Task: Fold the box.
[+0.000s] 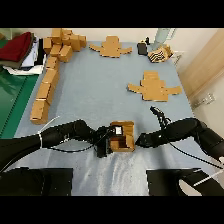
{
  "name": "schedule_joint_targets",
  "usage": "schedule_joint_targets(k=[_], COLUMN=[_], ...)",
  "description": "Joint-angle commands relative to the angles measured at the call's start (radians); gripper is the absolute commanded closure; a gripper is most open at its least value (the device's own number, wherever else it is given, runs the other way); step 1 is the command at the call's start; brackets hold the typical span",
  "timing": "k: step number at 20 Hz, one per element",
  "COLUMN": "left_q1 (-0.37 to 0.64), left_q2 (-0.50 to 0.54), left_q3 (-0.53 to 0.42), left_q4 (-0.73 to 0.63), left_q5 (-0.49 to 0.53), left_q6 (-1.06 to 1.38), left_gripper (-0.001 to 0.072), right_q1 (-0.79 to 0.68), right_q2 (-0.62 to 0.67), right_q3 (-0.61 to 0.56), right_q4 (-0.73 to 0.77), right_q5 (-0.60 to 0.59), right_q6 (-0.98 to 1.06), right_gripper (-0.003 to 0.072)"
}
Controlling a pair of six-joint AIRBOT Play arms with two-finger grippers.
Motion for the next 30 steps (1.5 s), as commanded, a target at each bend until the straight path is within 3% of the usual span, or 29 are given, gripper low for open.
schedule_joint_targets(k=[1,2,3,4,5,12,15,22,27,30], left_q1=[0.000,0.000,0.000,0.000,0.000,0.000,0.000,0.000,0.000,0.000], left_q2=[0.000,0.000,0.000,0.000,0.000,0.000,0.000,0.000,0.000,0.000], left_q3=[0.000,0.000,0.000,0.000,0.000,0.000,0.000,0.000,0.000,0.000], left_q4=[0.000,0.000,0.000,0.000,0.000,0.000,0.000,0.000,0.000,0.000], left_q5=[0.000,0.000,0.000,0.000,0.000,0.001,0.000,0.001,0.000,0.001], left_q6=[0.000,0.000,0.000,0.000,0.000,0.000,0.000,0.000,0.000,0.000], left_gripper=[0.0192,0.0192,0.0192,0.0192,0.0192,0.0192,0.0192,0.0192,0.0191,0.0192], right_q1=[0.001,0.001,0.001,0.001,0.001,0.103,0.208,0.407,0.516,0.571], right_q2=[0.010,0.010,0.009,0.005,-0.010,-0.150,-0.153,-0.238,-0.325,-0.387], right_q3=[0.041,0.059,0.069,0.071,0.070,0.072,0.105,0.197,0.278,0.354], right_q4=[0.021,0.020,0.020,0.020,0.011,-0.034,-0.126,-0.359,-0.431,-0.551], right_q5=[-0.026,-0.027,-0.026,-0.026,-0.029,0.001,0.063,0.074,0.048,-0.076], right_q6=[-0.004,-0.003,-0.001,0.015,0.021,0.076,0.238,0.625,0.830,0.990], right_gripper=[0.0308,0.0308,0.0250,0.0140,0.0134,0.0169,0.0170,0.0211,0.0218,0.0233])
